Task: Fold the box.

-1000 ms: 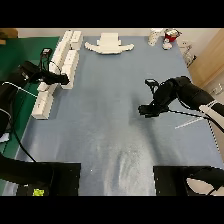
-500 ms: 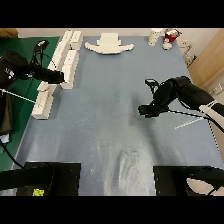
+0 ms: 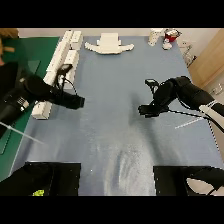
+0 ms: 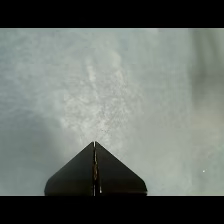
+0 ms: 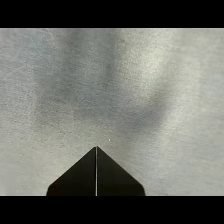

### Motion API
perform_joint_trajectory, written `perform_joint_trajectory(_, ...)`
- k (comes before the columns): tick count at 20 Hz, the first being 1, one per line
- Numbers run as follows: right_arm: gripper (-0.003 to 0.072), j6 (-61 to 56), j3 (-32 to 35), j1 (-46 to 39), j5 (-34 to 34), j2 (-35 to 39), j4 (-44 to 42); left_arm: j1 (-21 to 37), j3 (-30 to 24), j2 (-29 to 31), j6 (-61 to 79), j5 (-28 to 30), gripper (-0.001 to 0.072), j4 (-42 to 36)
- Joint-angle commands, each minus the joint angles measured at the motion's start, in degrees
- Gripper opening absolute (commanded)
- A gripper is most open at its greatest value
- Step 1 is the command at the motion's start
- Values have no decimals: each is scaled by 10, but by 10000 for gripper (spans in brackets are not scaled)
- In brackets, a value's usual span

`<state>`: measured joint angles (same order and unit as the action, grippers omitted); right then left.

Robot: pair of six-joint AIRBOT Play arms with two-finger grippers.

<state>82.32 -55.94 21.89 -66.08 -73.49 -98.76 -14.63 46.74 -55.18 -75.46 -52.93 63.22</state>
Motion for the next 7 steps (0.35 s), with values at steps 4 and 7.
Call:
perform_joint_trajectory(4, 5, 0, 0, 0, 0, 0, 0, -109, -90, 17, -54, 110, 13, 10)
perform_joint_trajectory(7, 5, 0, 0, 0, 0, 0, 0, -109, -90, 16, -54, 109, 14, 10)
